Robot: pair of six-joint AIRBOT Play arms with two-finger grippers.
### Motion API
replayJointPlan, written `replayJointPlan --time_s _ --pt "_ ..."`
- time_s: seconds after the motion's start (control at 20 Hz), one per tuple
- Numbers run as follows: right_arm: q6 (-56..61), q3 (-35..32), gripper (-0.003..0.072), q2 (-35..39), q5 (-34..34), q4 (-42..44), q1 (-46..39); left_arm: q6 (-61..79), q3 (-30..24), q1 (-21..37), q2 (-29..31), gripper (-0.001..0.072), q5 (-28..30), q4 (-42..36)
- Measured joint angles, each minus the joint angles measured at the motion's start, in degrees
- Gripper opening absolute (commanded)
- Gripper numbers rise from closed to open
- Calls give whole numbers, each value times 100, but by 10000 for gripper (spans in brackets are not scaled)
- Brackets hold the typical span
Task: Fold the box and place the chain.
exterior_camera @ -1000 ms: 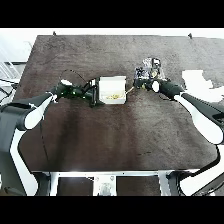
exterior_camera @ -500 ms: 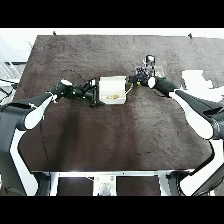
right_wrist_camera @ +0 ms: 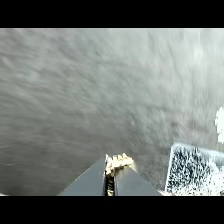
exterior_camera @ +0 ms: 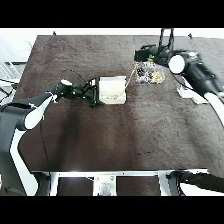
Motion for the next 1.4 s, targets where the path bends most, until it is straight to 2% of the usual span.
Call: replayJointPlan --time_s 0.3,0.65,1.1,1.25,1.35,1.4 --pt "-13 4 8 925 348 -299 702 0 0 0 -2 624 0 0" --pt "-15 9 8 1093 382 -358 1250 0 0 0 -2 624 0 0" --pt "0 -116 9 446 103 -354 1408 0 0 0 -2 624 -2 2" --pt "127 -566 10 76 -22 -352 1410 0 0 0 -2 624 -2 2" --pt "236 -1019 11 -267 -391 -350 1373 0 0 0 -2 624 0 2" --pt "273 -1211 62 -450 -636 -350 1342 0 0 0 -2 624 0 0"
